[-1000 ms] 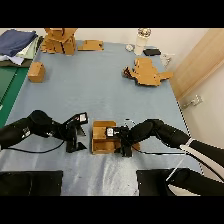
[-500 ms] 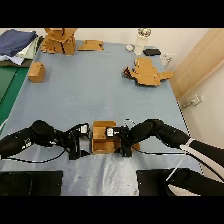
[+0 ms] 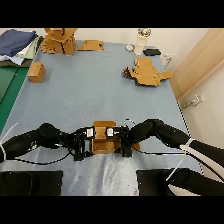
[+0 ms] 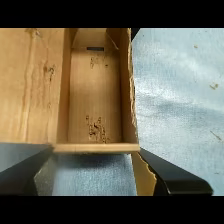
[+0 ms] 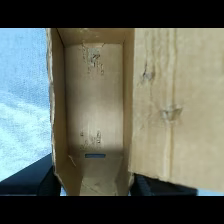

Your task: Fold the box.

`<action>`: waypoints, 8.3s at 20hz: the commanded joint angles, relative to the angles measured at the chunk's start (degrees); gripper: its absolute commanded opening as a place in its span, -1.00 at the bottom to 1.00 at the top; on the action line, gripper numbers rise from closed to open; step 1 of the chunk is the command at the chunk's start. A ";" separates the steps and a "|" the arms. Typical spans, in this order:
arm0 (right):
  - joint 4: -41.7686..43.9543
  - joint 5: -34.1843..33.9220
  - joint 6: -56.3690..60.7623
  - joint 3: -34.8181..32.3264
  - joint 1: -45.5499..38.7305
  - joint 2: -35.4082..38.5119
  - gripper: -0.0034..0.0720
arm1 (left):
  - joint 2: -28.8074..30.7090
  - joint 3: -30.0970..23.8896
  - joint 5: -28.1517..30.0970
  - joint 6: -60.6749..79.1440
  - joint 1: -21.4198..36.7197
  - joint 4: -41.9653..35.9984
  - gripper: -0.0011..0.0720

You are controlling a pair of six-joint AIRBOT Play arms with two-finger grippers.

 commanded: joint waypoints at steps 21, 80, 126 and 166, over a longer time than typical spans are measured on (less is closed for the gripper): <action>0.02 0.02 0.00 -0.02 0.02 0.02 0.38 | -2.64 1.81 9.33 -5.27 -6.80 4.92 0.93; -3.10 -28.76 92.54 2.99 -0.07 20.68 0.97 | -2.64 1.81 9.77 -5.27 -6.73 5.03 0.32; 10.05 6.14 80.32 8.68 1.05 -0.96 -0.90 | 0.50 -0.70 6.25 -8.48 -6.78 6.14 0.32; -8.57 5.09 19.43 -3.45 3.96 12.55 0.68 | 0.50 -0.68 6.32 -8.48 -6.75 6.12 0.32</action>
